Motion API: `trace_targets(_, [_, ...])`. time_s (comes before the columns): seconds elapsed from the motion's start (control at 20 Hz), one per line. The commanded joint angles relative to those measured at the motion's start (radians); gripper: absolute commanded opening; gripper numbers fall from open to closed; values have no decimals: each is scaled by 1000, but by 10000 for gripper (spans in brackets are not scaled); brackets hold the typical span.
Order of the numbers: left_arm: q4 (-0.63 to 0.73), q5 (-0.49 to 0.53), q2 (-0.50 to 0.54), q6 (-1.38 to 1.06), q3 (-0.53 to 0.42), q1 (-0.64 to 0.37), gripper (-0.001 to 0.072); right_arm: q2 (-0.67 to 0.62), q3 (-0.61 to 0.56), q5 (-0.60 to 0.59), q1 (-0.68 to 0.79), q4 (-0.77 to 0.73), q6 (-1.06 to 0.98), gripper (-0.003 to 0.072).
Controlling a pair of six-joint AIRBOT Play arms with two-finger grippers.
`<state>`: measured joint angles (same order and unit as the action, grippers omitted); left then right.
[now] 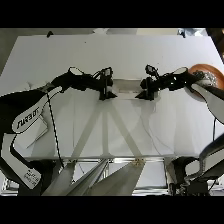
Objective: Fold the box and place the chain.
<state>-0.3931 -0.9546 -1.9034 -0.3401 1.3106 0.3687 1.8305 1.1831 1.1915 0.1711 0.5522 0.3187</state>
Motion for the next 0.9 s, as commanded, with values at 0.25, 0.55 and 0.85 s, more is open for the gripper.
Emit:
trace_targets(0.25, [-1,0,-1,0,1,1,421,0,0,6,-1,-4,-5,548])
trace_targets(0.55, [-1,-2,0,-1,1,0,421,-32,1,5,0,56,-5,694])
trace_targets(0.85, [-43,-2,13,-1,1,0,421,-142,1,5,0,247,-60,676])
